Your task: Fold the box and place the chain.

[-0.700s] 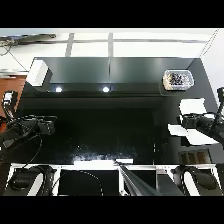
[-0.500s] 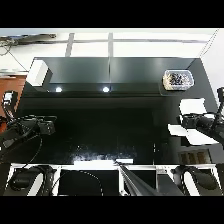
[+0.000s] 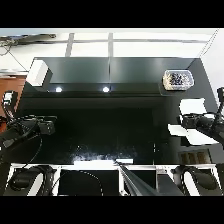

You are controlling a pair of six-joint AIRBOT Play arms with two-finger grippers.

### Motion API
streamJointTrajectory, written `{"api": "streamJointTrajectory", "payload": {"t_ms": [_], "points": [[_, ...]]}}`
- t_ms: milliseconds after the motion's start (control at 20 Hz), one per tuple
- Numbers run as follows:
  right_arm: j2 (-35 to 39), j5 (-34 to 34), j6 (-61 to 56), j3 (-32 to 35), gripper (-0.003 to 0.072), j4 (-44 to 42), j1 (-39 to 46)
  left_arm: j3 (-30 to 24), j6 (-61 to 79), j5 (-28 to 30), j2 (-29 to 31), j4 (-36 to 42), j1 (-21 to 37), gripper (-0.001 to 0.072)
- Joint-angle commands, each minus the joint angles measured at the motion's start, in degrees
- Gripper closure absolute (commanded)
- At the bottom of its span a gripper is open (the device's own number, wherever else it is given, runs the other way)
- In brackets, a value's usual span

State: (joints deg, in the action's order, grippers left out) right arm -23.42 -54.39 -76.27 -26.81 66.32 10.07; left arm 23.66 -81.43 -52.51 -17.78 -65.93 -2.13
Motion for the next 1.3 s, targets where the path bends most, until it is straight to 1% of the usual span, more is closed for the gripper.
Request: {"api": "streamJointTrajectory", "payload": {"t_ms": [0, 100, 200, 250, 300, 350, 400, 450, 500, 550, 600, 650, 750, 850, 950, 1000, 1050, 1100, 1150, 1250], "points": [[0.0, 0.0, 0.0, 0.0, 0.0670, 0.0, -0.1, 0.0, 0.0, 5.0, -0.1, 0.0, 0.0, 0.0683], [0.0, 2.8, 0.0, 0.0, 0.0670, -0.1, -0.1, -0.1, 0.0, 11.4, -0.2, 0.0, 0.0, 0.0683], [0.0, 9.8, 0.0, 0.0, 0.0670, -0.1, -0.1, -0.1, 0.0, 18.0, -0.5, 0.0, 0.0, 0.0683], [0.0, 13.3, -0.1, 0.0, 0.0670, -1.0, -0.1, -0.1, 0.0, 20.4, -0.9, 0.0, 0.0, 0.0683], [0.0, 15.5, 0.0, 0.0, 0.0670, -3.7, -0.1, -0.2, 0.0, 22.7, -1.7, 0.4, 0.0, 0.0682], [0.0, 18.0, 0.0, 0.0, 0.0667, -6.1, -0.1, -0.2, 0.0, 24.5, -2.8, 2.5, -0.1, 0.0680], [-0.2, 20.6, 0.0, 0.0, 0.0483, -8.4, -0.1, -0.2, 0.0, 26.0, -4.3, 7.3, -0.3, 0.0575], [-0.4, 22.6, 0.0, 0.0, 0.0013, -9.4, -0.1, -0.2, 0.2, 26.9, -5.9, 11.0, -1.1, 0.0258], [-0.9, 25.2, 0.3, 0.0, -0.0034, -9.1, -0.2, -0.1, 0.9, 27.1, -7.4, 12.5, -2.7, 0.0003], [-2.4, 28.1, 0.8, -0.3, -0.0034, -7.7, -0.2, 0.1, 3.7, 27.1, -9.2, 12.5, -4.9, -0.0004], [-5.6, 29.6, 0.2, -2.2, -0.0034, -4.8, 0.2, 0.3, 8.4, 26.9, -10.9, 12.4, -7.6, -0.0003], [-10.0, 28.0, -2.0, -5.9, -0.0034, -1.9, 1.4, 0.7, 12.7, 26.7, -12.5, 12.4, -9.9, -0.0003], [-21.9, 19.8, -6.8, -17.9, -0.0034, 5.0, 5.3, 1.7, 13.9, 27.0, -16.0, 12.1, -13.4, -0.0003], [-34.9, 7.0, -11.4, -33.3, -0.0034, 14.6, 11.4, 2.6, 13.9, 26.9, -18.9, 12.0, -14.1, -0.0003], [-45.3, -8.1, -13.2, -47.9, -0.0034, 24.8, 18.7, 2.8, 13.9, 26.9, -20.3, 11.9, -13.7, -0.0002], [-49.0, -14.2, -13.6, -53.2, -0.0034, 29.2, 22.3, 2.8, 13.9, 26.8, -20.4, 11.8, -13.4, -0.0002], [-51.7, -18.3, -13.5, -56.8, -0.0034, 32.5, 26.1, 2.8, 13.9, 26.9, -20.4, 11.8, -13.3, -0.0002], [-53.5, -20.5, -13.5, -58.7, -0.0034, 34.4, 30.4, 2.8, 13.9, 27.0, -20.4, 11.8, -13.1, -0.0002], [-54.4, -20.6, -13.6, -58.8, -0.0034, 34.4, 34.5, 2.8, 13.9, 27.1, -20.4, 11.6, -13.1, -0.0002], [-56.5, -20.0, -13.4, -58.8, -0.0034, 30.6, 42.9, 2.8, 13.9, 27.1, -20.4, 11.3, -13.1, -0.0002]]}}
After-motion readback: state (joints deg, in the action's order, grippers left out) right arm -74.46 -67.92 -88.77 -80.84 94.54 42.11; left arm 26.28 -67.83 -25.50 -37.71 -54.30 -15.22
